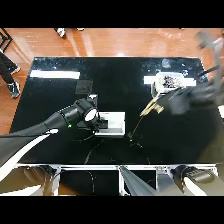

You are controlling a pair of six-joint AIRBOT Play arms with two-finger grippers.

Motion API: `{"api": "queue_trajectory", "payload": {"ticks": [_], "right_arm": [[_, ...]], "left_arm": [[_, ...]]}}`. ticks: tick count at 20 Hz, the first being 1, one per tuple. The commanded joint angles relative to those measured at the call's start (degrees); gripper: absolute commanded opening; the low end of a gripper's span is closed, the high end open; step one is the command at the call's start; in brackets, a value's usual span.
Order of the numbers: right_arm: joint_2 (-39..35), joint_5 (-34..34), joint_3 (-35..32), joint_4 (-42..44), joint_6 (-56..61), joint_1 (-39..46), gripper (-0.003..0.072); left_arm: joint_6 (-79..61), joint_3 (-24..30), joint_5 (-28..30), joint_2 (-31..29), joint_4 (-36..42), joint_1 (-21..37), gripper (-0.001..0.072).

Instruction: Fold the box and place the chain.

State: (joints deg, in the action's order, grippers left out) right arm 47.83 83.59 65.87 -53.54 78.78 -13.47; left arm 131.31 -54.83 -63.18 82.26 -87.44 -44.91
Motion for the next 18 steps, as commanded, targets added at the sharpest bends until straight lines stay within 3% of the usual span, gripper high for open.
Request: {"api": "queue_trajectory", "payload": {"ticks": [1, 7, 15, 16, 17, 18], "right_arm": [[-0.15, -7.91, -9.97, 4.22, 0.39, -10.03, 0.0018], [7.1, -20.28, -11.96, 4.9, 0.74, -18.27, 0.0018], [16.24, -24.79, -11.96, 5.49, 0.7, -19.87, 0.0021], [16.68, -24.79, -11.96, 5.51, 0.72, -19.87, 0.0089], [16.79, -24.79, -11.96, 5.49, 0.72, -19.85, 0.0419], [16.74, -24.74, -11.93, 5.4, 0.72, -19.69, 0.0585]], "left_arm": [[0.02, 0.02, 0.02, 0.02, -0.13, 0.04, 0.0026], [0.02, 0.02, 0.0, 0.02, -0.13, 0.04, 0.0025], [0.04, 0.02, -0.11, 0.02, -0.11, 0.04, 0.0026], [0.02, 0.02, -0.11, 0.02, -0.13, 0.04, 0.0026], [0.04, 0.02, -0.11, 0.02, -0.11, 0.04, 0.0026], [0.04, 0.02, -0.11, 0.02, -0.11, 0.04, 0.0026]]}}
